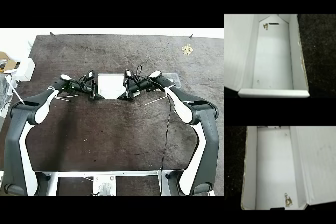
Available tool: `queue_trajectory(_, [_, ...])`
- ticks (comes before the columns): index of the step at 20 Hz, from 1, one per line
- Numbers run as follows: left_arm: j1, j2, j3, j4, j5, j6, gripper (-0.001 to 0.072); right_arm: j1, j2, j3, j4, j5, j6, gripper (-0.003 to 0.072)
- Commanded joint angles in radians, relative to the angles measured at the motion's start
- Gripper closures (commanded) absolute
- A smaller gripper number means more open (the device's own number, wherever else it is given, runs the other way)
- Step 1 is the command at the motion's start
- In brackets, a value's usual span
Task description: Fold the box and place the chain.
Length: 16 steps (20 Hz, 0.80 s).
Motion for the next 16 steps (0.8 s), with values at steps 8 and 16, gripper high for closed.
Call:
queue_trajectory(8, [0.001, -0.001, 0.001, 0.0, 0.0, 0.0, 0.0361, -0.002, 0.016, 0.001, -0.013, 0.001, 0.012, -0.0031])
queue_trajectory(16, [0.001, -0.001, 0.001, 0.0, 0.0, 0.0, 0.0361, -0.004, 0.106, 0.001, -0.259, 0.005, 0.201, -0.003])
